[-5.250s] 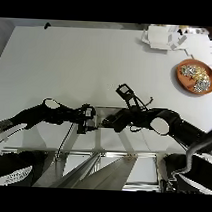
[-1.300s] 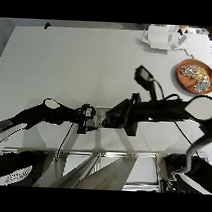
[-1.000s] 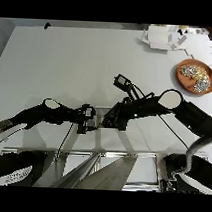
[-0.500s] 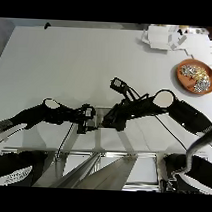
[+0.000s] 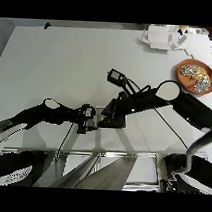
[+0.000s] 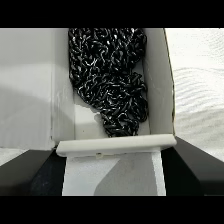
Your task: Fold the box and place the chain.
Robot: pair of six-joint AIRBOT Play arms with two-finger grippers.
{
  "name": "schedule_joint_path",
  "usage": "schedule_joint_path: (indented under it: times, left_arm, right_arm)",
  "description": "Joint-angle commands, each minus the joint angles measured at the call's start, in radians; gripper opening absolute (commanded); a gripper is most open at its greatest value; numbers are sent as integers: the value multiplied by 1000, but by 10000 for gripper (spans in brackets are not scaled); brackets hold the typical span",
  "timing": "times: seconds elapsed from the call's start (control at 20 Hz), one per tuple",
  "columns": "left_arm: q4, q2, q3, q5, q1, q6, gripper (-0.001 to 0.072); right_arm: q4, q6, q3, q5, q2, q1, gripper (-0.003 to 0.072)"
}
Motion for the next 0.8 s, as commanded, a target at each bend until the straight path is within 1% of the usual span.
schedule_joint_path:
  times: [0.0, 0.05, 0.15, 0.25, 0.35, 0.4, 0.45, 0.55, 0.6, 0.75]
  left_arm:
    - [0, 0, 0, 0, 0, 0, 136]
    - [0, 0, 0, 0, 0, 0, 136]
    - [0, 0, 0, 0, 0, 0, 136]
    - [0, 0, 0, 0, 0, 0, 136]
    - [0, 0, 0, 0, 0, 0, 136]
    - [0, 0, 0, 0, 0, 0, 136]
    - [0, 0, 0, 0, 0, 0, 136]
    - [0, 0, 0, 0, 0, 0, 136]
    - [0, 0, 0, 0, 0, 0, 136]
    - [0, 0, 0, 0, 0, 0, 136]
  right_arm:
    - [-78, 0, 90, -33, -6, -44, 22]
    - [-108, 0, 90, -68, -13, -51, 22]
    - [-176, 0, 90, -68, -58, -54, 22]
    - [-211, -4, 90, -37, -127, -52, 22]
    - [-216, -48, 90, 23, -181, -39, 23]
    - [-219, -82, 90, 53, -193, -24, 44]
    - [-219, -120, 90, 71, -196, -9, 104]
    - [-213, -161, 90, 75, -196, 8, 187]
    - [-214, -167, 90, 76, -196, 11, 211]
    - [-214, -219, 89, 109, -196, 11, 211]
